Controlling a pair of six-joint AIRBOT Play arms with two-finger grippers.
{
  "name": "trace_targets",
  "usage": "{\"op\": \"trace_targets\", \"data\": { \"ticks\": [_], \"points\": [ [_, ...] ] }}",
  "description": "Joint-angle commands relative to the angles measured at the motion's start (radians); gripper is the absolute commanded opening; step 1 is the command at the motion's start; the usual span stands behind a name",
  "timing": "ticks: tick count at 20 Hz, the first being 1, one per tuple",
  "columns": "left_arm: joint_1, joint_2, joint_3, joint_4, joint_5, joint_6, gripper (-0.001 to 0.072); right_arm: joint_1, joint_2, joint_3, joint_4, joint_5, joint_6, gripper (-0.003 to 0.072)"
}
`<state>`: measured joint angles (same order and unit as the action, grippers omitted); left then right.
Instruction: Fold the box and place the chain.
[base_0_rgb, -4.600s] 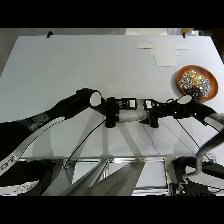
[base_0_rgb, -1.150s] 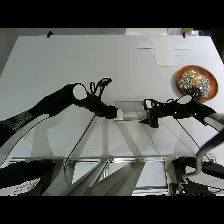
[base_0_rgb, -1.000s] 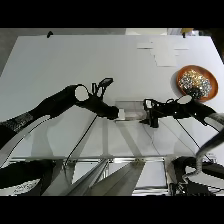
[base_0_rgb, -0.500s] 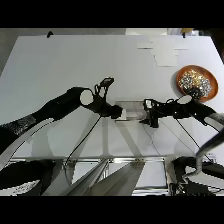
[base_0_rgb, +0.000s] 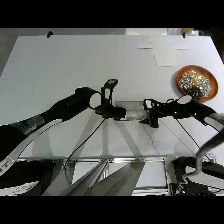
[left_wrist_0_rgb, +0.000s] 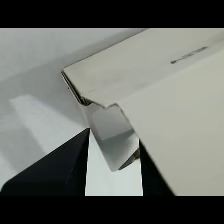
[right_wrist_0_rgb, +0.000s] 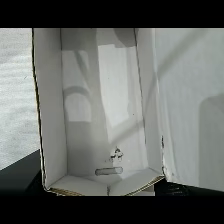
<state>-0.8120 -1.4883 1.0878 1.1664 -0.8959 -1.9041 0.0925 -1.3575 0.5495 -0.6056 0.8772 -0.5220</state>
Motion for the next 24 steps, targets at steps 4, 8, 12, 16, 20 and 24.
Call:
{"op": "trace_targets", "data": {
  "ticks": [4,8,12,16,20,24],
  "points": [
    [-0.03,-0.09,0.128,0.105,-0.116,-0.168,0.0352,0.0,0.001,0.0,0.0,0.0,0.0,0.0428],
    [-0.054,-0.164,0.23,0.153,-0.231,-0.288,0.0351,0.0,0.001,0.0,0.0,0.0,0.0,0.0428],
    [-0.068,-0.222,0.335,0.25,-0.378,-0.389,0.035,0.0,0.001,0.0,0.0,0.0,0.0,0.0428],
    [-0.075,-0.278,0.392,0.269,-0.445,-0.391,0.0343,0.0,0.001,0.0,0.0,0.0,0.0,0.0428],
    [-0.084,-0.299,0.392,0.267,-0.423,-0.435,0.0325,0.0,0.001,0.0,0.0,0.0,0.0,0.0428],
    [-0.087,-0.31,0.392,0.267,-0.402,-0.435,0.0255,0.0,0.001,0.0,0.0,0.0,0.0,0.0428]
  ]
}}
